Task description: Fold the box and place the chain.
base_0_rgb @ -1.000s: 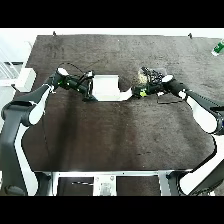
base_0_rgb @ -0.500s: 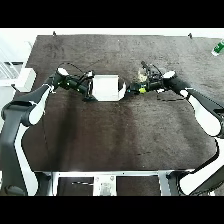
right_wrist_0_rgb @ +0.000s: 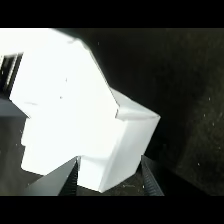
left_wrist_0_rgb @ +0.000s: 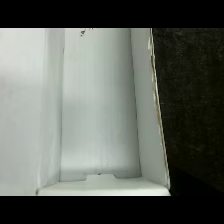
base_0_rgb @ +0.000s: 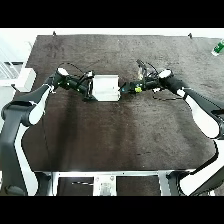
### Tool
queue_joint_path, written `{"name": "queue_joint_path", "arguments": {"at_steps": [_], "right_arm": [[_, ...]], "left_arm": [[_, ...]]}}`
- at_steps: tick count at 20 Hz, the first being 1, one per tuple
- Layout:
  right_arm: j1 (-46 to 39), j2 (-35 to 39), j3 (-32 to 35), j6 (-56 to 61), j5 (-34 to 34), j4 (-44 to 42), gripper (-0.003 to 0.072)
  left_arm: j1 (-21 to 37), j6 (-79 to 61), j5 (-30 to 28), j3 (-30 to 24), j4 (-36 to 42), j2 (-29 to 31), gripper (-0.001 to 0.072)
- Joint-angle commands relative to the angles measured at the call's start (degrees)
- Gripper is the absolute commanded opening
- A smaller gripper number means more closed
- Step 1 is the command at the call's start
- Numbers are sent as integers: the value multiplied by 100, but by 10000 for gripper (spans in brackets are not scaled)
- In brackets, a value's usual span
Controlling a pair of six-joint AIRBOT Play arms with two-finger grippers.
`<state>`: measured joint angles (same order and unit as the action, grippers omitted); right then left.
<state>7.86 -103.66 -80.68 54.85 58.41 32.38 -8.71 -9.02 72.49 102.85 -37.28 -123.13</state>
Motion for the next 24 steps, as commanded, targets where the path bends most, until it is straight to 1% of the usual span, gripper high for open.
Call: {"name": "queue_joint_path", "arguments": {"at_steps": [1,3,6,13,18,24], "right_arm": [[35,-2,-116,225,-50,24,452],[101,-15,-219,422,-48,208,451],[295,-46,-328,957,-50,898,453],[546,-133,-516,1215,-170,1067,453],[667,-177,-728,1725,-190,1598,453],[857,-437,-1119,2151,-188,2087,453]], "left_arm": [[0,0,-4,4,0,-2,489],[0,0,-4,4,0,-2,489],[0,0,-7,4,0,-2,489],[0,0,-9,4,0,-2,489],[0,0,-7,4,2,-2,489],[0,0,-4,4,2,-2,489]]}}
